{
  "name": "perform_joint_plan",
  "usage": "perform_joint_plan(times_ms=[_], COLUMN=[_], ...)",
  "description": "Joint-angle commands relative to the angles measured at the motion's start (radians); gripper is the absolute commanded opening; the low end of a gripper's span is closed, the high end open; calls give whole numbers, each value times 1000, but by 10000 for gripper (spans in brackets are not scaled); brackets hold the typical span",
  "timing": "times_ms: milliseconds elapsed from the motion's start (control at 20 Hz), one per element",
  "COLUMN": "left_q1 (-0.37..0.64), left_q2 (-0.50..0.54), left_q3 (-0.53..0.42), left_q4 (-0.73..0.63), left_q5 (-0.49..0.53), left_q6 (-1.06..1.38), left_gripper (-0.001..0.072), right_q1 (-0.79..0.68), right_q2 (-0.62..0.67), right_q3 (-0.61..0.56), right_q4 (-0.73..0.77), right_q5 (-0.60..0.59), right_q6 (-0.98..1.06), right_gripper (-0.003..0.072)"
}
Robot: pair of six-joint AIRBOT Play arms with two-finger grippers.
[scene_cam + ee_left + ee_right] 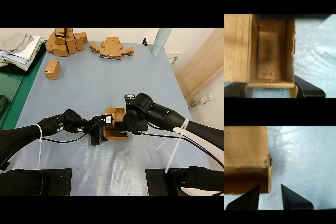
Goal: Fold the box.
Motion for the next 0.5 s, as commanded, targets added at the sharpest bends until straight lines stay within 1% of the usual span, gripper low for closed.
perform_joint_plan(times_ms=[0, 50, 150, 200, 250, 300, 400, 450], left_q1=[-1, -1, -1, -1, -1, -1, -1, -1], left_q2=[0, 0, 0, 0, 0, 0, 0, 0], left_q3=[0, 1, 1, 0, 0, 1, 1, 0], left_q4=[0, 0, 0, 0, 0, 0, 0, 0], left_q5=[0, 0, 0, 1, 0, 0, 0, 0], left_q6=[0, 0, 0, 0, 0, 0, 0, 0], left_gripper=[424, 424, 424, 424, 424, 424, 424, 424], right_q1=[-1, -1, -11, -21, -31, -43, -76, -93], right_q2=[74, 95, 127, 138, 148, 154, 156, 155], right_q3=[2, 2, 2, 2, 2, 2, 1, 0], right_q4=[21, 12, 2, -8, -33, -74, -145, -151], right_q5=[-116, -141, -178, -200, -223, -245, -261, -228], right_q6=[0, 0, 1, 3, 13, 30, 50, 47], right_gripper=[410, 409, 314, 187, 78, 5, 3, 3])
